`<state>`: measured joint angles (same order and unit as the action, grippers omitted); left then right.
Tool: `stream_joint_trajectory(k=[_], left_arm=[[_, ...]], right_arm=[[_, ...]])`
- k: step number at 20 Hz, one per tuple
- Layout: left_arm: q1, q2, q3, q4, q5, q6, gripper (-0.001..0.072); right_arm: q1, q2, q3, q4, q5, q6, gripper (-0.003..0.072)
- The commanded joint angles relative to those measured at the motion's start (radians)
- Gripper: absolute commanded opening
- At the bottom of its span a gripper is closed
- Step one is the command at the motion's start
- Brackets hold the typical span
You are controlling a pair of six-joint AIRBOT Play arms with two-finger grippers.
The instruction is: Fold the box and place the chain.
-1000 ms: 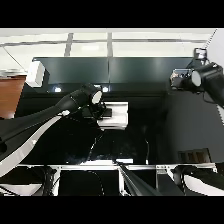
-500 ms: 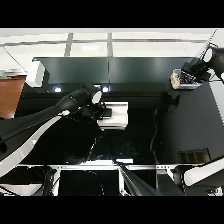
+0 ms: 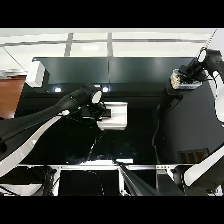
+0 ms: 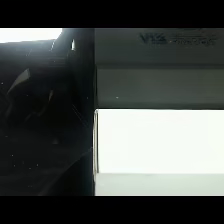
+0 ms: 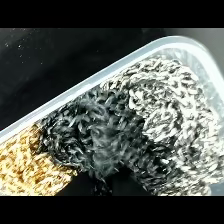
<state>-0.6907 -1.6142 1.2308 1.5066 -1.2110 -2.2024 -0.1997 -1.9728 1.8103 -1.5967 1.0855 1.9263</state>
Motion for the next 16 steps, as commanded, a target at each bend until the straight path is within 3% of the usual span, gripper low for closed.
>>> stream_joint_trajectory(k=[1, 11, 16], left_arm=[[0.0, 0.0, 0.0, -0.001, -0.002, 0.0, 0.0029], [0.0, 0.0, 0.0, -0.001, -0.002, 0.0, 0.003], [0.0, 0.0, 0.0, -0.001, -0.001, 0.0, 0.0029]], right_arm=[[0.003, 0.037, 0.031, -0.001, 0.067, -0.062, 0.0017], [0.018, 0.566, 0.043, 0.012, 0.125, -0.346, 0.0016], [0.131, 0.836, 0.043, 0.027, 0.085, -0.386, 0.0013]])
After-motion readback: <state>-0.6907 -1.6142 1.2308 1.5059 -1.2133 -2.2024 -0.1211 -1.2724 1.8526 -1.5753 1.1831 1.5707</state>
